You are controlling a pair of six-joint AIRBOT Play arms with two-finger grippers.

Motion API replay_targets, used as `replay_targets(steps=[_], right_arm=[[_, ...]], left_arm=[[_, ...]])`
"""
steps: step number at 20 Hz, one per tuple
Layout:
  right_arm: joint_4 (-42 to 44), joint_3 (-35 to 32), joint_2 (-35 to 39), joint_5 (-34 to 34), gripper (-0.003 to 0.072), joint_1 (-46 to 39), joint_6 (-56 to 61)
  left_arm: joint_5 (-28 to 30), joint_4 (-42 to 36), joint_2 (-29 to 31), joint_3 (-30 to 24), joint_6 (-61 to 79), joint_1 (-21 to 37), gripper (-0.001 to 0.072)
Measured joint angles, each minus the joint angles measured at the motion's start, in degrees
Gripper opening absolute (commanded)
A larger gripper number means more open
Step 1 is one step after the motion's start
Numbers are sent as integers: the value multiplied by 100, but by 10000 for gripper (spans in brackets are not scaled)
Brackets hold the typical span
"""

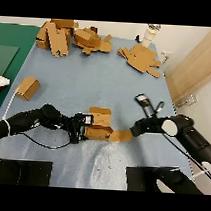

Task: Fold the box.

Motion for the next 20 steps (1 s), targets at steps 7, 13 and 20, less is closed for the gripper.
replay_targets(steps=[7,13,20], right_arm=[[1246,-664,-286,26,2,-807,706],[3958,-863,-992,-422,2,-807,-715],[5261,-844,-909,-531,105,-553,-1390]], left_arm=[[0,0,0,0,2,0,287],[0,0,0,0,0,0,287],[0,4,0,0,4,0,287]])
